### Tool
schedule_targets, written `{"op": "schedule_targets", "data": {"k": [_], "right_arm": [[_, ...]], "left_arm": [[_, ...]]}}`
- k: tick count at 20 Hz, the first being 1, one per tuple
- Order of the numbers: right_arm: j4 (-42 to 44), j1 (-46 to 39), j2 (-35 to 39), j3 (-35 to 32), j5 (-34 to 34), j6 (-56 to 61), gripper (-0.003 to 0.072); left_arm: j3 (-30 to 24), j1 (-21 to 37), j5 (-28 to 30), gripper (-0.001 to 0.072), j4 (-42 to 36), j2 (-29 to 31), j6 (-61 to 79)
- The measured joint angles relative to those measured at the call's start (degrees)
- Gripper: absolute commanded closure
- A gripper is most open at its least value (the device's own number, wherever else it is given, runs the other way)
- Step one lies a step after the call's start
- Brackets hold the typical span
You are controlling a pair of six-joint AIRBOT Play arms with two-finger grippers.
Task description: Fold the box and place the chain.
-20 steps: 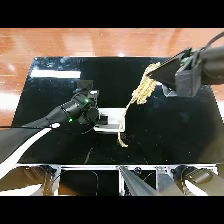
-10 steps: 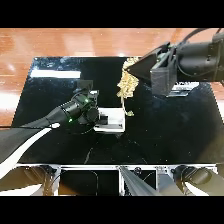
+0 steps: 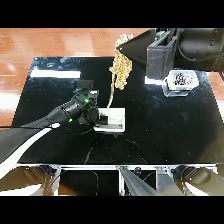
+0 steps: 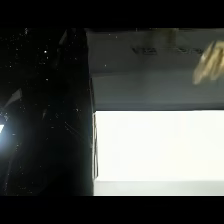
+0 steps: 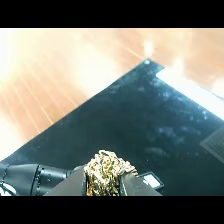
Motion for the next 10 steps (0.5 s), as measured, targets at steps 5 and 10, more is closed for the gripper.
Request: {"op": "schedule_targets", "data": {"k": [5, 10], "right_arm": [[-0.1, 0.1, 0.0, 0.3, -0.8, -0.5, 0.0653], [-3.7, 0.0, 0.0, 0.6, -1.1, -0.6, 0.0652]], "left_arm": [[0.0, 0.0, 0.0, 0.0687, 0.0, 0.0, 0.0], [0.0, 0.0, 0.0, 0.0687, 0.0, 0.0, 0.0]]}}
